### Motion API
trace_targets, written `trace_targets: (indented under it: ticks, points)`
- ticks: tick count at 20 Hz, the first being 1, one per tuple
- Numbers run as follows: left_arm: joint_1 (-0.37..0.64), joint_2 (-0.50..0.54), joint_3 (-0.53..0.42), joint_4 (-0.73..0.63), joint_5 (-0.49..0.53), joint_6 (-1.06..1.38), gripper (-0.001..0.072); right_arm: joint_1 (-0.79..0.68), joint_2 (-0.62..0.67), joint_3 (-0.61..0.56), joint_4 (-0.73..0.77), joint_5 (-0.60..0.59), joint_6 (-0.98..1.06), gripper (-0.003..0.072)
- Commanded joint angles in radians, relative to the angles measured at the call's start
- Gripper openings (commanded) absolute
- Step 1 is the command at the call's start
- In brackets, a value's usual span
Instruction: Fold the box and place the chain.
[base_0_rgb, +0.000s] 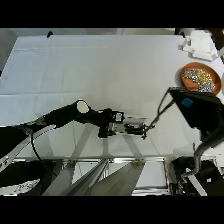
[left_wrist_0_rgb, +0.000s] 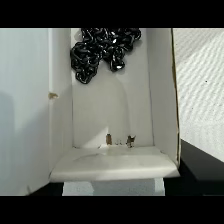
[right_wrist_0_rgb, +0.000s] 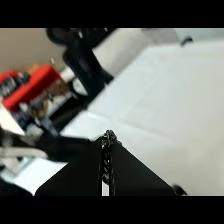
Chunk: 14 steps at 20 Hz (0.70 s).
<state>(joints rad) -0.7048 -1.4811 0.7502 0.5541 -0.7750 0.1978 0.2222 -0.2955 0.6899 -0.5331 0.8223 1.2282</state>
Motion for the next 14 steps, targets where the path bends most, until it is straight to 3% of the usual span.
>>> trace_targets:
  ticks: [1,4,9,14]
  points:
    - [0.0,0.0,0.0,0.0,0.0,0.0,0.0335,0.001,-0.13,-0.002,-0.041,0.106,-0.121,0.0009]
    - [0.0,0.0,0.0,0.0,0.0,0.0,0.0335,0.001,-0.183,-0.003,-0.105,0.135,-0.138,0.0009]
    - [0.0,0.0,0.0,0.0,0.0,0.0,0.0335,0.001,-0.185,-0.029,-0.246,0.32,-0.169,0.0009]
    - [0.0,0.0,0.0,0.0,0.0,0.0,0.0335,0.001,-0.186,-0.094,-0.245,0.318,-0.219,0.0009]
